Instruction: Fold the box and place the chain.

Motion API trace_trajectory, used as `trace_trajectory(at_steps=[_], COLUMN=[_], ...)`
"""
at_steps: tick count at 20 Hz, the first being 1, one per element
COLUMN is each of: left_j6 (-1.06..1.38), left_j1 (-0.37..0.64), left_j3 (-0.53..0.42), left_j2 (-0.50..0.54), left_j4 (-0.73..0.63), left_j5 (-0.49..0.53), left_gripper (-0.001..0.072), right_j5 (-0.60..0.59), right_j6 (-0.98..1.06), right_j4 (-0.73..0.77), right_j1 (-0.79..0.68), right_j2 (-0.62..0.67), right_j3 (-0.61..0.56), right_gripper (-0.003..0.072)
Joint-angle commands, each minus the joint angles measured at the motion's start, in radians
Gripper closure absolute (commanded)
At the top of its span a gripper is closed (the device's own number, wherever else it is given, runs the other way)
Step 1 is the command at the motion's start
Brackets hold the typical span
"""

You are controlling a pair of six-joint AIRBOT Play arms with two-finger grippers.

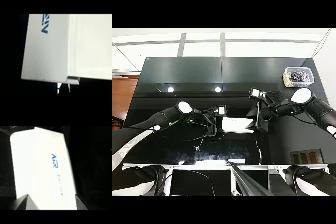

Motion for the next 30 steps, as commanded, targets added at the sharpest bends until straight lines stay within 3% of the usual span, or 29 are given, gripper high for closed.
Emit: trace_trajectory(at_steps=[1,13,16,17,18,23,25,30], left_j6=[0.000,0.001,0.000,0.001,0.001,0.001,0.000,0.001], left_j1=[0.000,0.000,0.000,0.000,0.000,0.000,0.000,0.000], left_j3=[0.000,0.000,0.000,0.000,0.000,0.000,0.000,0.000], left_j2=[-0.001,-0.001,-0.001,-0.001,-0.001,-0.001,-0.001,-0.001], left_j4=[0.000,0.000,0.000,0.000,0.000,0.000,0.000,0.001], left_j5=[-0.001,-0.001,-0.001,-0.001,-0.001,-0.001,-0.001,-0.001], left_gripper=[0.0327,0.0327,0.0327,0.0327,0.0327,0.0327,0.0327,0.0327], right_j5=[0.001,-0.052,-0.054,-0.054,-0.053,-0.051,-0.048,-0.053], right_j6=[0.044,0.045,0.046,0.046,0.048,0.049,0.050,0.060], right_j4=[-0.097,-0.109,-0.105,-0.105,-0.104,-0.098,-0.097,-0.101], right_j1=[0.023,0.045,0.045,0.045,0.045,0.045,0.045,0.072], right_j2=[0.000,0.000,0.000,0.000,0.000,0.000,0.000,0.000], right_j3=[-0.001,-0.001,-0.001,-0.001,-0.001,-0.001,-0.001,-0.001], right_gripper=[-0.0019,-0.0018,0.0021,0.0091,0.0223,0.0274,0.0452,0.0452])
